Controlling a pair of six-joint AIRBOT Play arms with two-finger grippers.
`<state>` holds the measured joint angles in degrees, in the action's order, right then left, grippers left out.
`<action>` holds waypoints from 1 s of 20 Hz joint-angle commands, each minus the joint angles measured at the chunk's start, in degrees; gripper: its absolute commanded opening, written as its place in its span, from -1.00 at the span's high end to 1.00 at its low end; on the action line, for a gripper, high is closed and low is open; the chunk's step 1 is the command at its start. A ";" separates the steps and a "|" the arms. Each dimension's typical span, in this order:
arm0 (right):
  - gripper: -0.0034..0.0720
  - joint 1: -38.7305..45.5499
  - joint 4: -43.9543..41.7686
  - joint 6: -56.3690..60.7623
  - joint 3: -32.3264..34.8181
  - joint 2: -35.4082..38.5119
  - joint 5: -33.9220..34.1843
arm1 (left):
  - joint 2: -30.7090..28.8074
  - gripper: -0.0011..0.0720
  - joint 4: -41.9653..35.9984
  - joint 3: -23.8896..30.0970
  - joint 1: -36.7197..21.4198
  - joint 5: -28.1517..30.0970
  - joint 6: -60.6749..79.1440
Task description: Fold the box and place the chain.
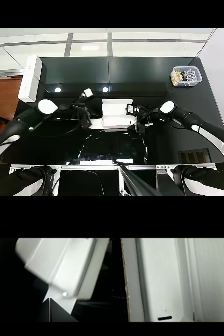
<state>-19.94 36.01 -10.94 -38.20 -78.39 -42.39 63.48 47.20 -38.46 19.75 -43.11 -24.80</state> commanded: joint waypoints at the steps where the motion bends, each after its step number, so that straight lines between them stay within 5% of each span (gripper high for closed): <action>1: 0.26 -0.04 0.00 0.02 0.02 0.02 0.00 | -4.87 0.91 18.69 -0.02 -8.66 -6.14 -33.14; 4: 0.26 -0.04 0.00 0.02 0.02 0.02 0.00 | -1.66 0.91 14.82 0.76 -19.45 -14.38 -53.79; 8: 0.26 -0.04 0.00 0.02 0.02 0.02 0.00 | 6.25 0.91 -5.03 3.48 -26.03 -19.80 -46.31; 12: 0.26 -0.04 0.00 0.02 0.02 0.02 0.00 | 14.40 0.91 -6.93 3.17 -20.96 -18.58 -44.74; 16: 0.26 -0.04 0.00 0.02 0.02 0.02 0.00 | 18.25 0.91 -23.98 3.04 -15.28 -19.17 -29.79; 20: 0.26 -0.04 0.00 0.02 0.02 0.02 0.00 | 19.67 0.91 -22.69 1.14 -12.07 -18.93 -28.09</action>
<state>-19.94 36.03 -10.94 -38.20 -78.39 -42.39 81.62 27.18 -36.29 5.39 -61.71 -56.64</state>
